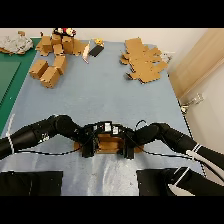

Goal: Fold the box.

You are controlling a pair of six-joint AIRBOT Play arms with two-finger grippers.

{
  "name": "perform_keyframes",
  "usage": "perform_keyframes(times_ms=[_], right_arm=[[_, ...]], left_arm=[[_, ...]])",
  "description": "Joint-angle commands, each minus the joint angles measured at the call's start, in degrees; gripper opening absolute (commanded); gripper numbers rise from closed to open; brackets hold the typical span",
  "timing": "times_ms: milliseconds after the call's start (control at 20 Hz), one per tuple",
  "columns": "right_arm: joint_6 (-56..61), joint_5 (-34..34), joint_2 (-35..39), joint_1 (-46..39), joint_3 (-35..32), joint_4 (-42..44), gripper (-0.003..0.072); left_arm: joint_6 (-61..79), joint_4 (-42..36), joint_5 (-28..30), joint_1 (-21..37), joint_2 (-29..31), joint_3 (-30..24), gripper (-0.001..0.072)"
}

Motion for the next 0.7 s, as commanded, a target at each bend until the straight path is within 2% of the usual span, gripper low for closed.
perform_keyframes(times_ms=[0,50,100,150,350,400,500,650], right_arm=[[0.0,0.02,0.02,0.04,0.04,0.02,0.0452],[0.0,0.02,0.02,0.04,0.04,0.02,0.0452],[0.0,0.02,0.02,0.04,0.04,0.02,0.0452],[0.0,0.02,0.02,0.04,0.04,0.02,0.0452],[0.0,0.02,0.02,0.04,0.02,0.02,0.0452],[0.0,0.02,0.02,0.04,0.04,0.02,0.0452],[0.0,0.02,0.02,0.04,0.04,0.02,0.0452],[0.0,0.02,0.02,0.04,0.04,0.02,0.0452]], left_arm=[[-0.07,0.02,-0.07,0.0,-0.04,-0.02,0.0264],[-0.07,0.02,-0.07,0.0,-0.04,-0.02,0.0266],[-0.07,0.02,-0.07,0.0,-0.04,-0.02,0.0383],[-0.09,0.02,-0.07,-0.02,-0.04,-0.02,0.0539],[-0.28,0.09,-0.81,0.0,-0.04,-0.02,0.0538],[-0.98,0.52,-1.62,0.0,-0.02,0.0,0.0478],[-4.31,3.76,-4.63,0.0,0.02,0.02,0.0017],[-19.8,10.05,-8.09,0.0,0.42,0.11,0.0009]])
